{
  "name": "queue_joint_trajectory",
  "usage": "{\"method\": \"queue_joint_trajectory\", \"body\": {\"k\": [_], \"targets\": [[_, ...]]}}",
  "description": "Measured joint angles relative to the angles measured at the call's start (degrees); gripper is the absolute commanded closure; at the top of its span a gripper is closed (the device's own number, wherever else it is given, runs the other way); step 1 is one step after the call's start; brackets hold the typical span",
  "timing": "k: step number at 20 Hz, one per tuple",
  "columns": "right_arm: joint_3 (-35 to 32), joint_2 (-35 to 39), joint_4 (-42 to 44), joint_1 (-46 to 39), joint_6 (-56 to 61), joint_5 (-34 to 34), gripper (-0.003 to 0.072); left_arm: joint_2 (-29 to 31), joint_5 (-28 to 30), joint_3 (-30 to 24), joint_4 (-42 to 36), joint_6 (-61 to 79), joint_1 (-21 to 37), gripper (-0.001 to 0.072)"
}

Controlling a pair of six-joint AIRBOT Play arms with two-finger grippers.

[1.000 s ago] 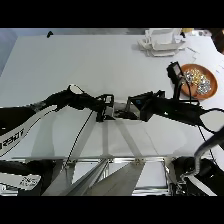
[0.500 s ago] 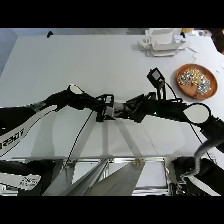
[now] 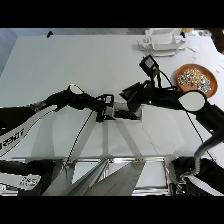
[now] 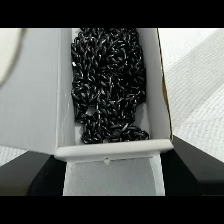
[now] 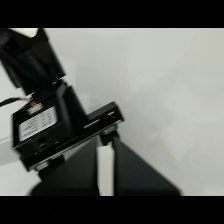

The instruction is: Fold the box and place the chain.

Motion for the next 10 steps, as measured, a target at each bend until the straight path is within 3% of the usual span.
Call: {"method": "queue_joint_trajectory", "body": {"k": [8,10], "targets": [[6.08,-12.55,-13.09,-1.49,3.80,13.44,0.0665,0.02,0.00,0.00,0.00,0.00,0.00,0.0629],[6.32,-13.60,-14.23,-1.53,2.49,17.05,0.0613,0.02,-0.02,0.00,0.00,0.00,0.00,0.0629]]}}
